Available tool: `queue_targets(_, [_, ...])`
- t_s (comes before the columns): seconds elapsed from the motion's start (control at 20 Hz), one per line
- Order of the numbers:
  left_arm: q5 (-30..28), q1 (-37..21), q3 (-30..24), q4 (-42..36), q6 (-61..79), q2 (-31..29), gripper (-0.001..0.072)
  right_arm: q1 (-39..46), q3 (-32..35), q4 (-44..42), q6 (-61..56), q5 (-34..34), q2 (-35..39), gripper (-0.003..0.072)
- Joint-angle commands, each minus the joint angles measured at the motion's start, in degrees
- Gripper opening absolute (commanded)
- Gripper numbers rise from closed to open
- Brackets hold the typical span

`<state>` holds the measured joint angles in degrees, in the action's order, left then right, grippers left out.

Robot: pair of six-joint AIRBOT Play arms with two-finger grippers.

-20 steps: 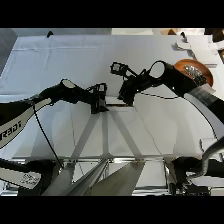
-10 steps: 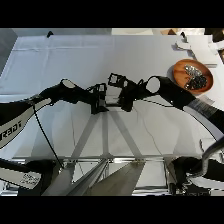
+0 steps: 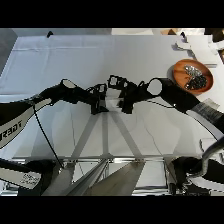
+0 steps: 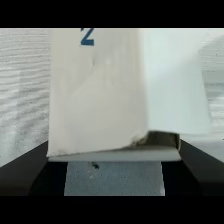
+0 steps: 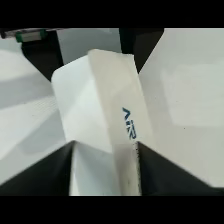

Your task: Fold the box and place the chain.

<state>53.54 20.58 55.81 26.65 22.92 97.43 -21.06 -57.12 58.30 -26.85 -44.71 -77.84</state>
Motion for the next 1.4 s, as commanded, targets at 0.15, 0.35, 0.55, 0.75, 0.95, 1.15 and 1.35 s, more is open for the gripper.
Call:
queue_targets(0.15, [-0.17,0.0,0.0,-0.04,-0.07,-0.02,0.0256,-0.04,0.07,0.26,-0.31,1.18,0.68,0.0325])
queue_targets(0.35, [-0.17,0.0,0.0,-0.04,-0.07,-0.02,0.0256,-0.04,1.53,0.42,-0.31,6.21,0.57,0.0286])
queue_targets(0.55, [-0.17,0.0,0.0,-0.04,-0.07,-0.02,0.0256,-0.04,3.13,0.39,-2.05,6.64,0.57,0.0284])
queue_targets(0.75, [-0.17,0.0,0.0,-0.02,-0.07,-0.02,0.0256,-0.07,5.35,0.31,-2.08,5.7,0.57,0.0246])
queue_targets(0.95, [-0.17,0.0,0.0,-0.04,-0.07,-0.02,0.0256,-0.07,5.38,-0.98,-2.05,3.32,0.57,0.0346])
queue_targets(1.15, [-0.17,0.0,0.0,-0.02,-0.07,-0.02,0.0256,-0.04,5.38,-1.27,-2.05,3.39,0.83,0.0395])
queue_targets(1.35, [-0.17,0.0,0.0,-0.04,-0.07,-0.02,0.0256,0.0,5.38,-8.57,-3.43,3.54,3.3,0.0336])
